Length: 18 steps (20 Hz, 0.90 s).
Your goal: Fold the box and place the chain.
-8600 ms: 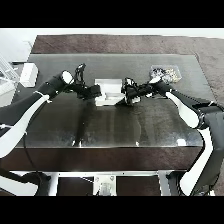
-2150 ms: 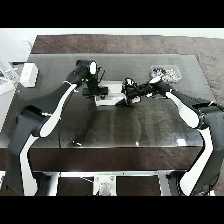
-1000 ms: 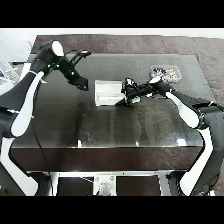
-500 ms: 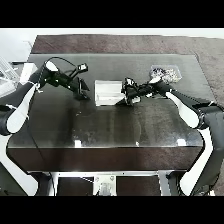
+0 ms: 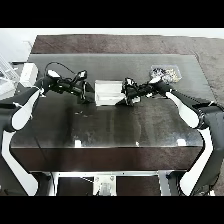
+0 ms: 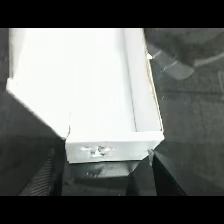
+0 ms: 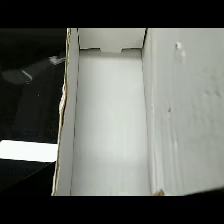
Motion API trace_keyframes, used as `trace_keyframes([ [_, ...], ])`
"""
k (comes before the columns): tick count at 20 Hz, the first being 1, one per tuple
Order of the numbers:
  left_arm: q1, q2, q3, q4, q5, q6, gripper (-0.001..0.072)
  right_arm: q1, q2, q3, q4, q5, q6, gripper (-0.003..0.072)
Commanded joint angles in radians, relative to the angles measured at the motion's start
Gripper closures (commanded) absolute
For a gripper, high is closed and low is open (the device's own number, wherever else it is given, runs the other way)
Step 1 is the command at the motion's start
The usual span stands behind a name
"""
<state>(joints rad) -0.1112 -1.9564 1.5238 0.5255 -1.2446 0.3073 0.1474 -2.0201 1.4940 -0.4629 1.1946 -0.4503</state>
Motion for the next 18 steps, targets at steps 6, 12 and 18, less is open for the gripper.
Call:
trace_keyframes([
  [6, -0.005, -0.008, -0.002, -0.006, -0.021, 0.026, -0.0011, 0.001, 0.000, 0.000, 0.002, 0.000, 0.001, 0.0191],
  [12, -0.034, -0.024, -0.001, -0.013, 0.072, 0.034, -0.0011, 0.001, 0.000, 0.000, 0.002, 0.000, 0.001, 0.0191],
  [18, -0.065, -0.039, -0.002, -0.027, 0.140, 0.043, -0.0011, 0.001, 0.000, 0.000, 0.002, 0.000, 0.001, 0.0191],
])
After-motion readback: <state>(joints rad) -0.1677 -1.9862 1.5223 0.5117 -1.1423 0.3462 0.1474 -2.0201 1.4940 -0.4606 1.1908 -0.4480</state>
